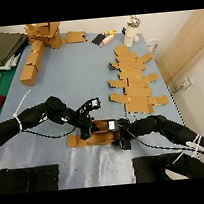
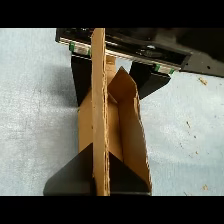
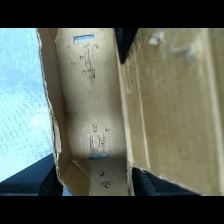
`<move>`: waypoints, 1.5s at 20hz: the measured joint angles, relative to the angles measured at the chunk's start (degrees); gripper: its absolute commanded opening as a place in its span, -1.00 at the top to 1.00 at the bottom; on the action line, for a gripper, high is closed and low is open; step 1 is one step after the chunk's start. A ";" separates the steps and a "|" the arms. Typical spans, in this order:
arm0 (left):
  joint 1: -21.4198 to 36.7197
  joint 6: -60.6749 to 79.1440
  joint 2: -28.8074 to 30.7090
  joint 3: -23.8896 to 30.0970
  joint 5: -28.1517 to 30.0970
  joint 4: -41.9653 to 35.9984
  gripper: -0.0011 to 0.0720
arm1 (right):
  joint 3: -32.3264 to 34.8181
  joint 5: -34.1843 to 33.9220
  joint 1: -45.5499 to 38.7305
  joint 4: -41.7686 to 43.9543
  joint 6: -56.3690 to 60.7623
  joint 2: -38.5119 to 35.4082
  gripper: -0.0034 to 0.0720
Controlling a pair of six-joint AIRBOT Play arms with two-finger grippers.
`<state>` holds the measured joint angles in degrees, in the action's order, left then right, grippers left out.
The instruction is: Fold the box.
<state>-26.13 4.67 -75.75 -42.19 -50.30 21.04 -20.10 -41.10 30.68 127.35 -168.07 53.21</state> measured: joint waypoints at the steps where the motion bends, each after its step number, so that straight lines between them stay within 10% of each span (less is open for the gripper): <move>1: 0.00 0.00 0.00 0.00 0.15 -0.31 0.94 | 0.02 0.00 0.02 0.00 0.02 0.00 -0.47; 12: 0.04 -0.02 0.00 0.00 1.84 -1.62 0.93 | 0.02 0.04 0.00 0.00 0.07 -0.02 -0.47; 14: 0.04 -0.33 0.00 0.02 2.45 -2.01 0.05 | 0.02 0.13 0.02 0.02 0.02 0.00 -0.47; 19: 1.79 -6.71 0.72 -0.02 0.94 0.94 0.00 | 0.02 0.11 0.02 0.04 0.00 0.00 -0.47; 23: 4.26 -19.56 5.53 -0.07 -2.71 10.86 -0.70 | 0.02 0.09 0.02 0.02 0.00 0.00 -0.47; 25: 5.01 -28.63 9.35 -0.07 -5.64 16.76 -0.49 | 0.02 0.11 0.02 0.00 0.00 0.00 -0.47; 27: 5.22 -38.75 12.70 -0.07 -10.71 20.35 0.92 | 0.02 0.09 0.02 0.00 0.00 0.00 -0.47; 30: 3.17 -53.44 15.43 0.04 -18.21 21.84 0.94 | 0.02 0.09 0.02 0.00 0.02 0.00 -0.47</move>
<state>-22.96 -48.77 -60.31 -42.15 -68.51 42.87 -20.08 -41.01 30.70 127.35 -168.05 53.21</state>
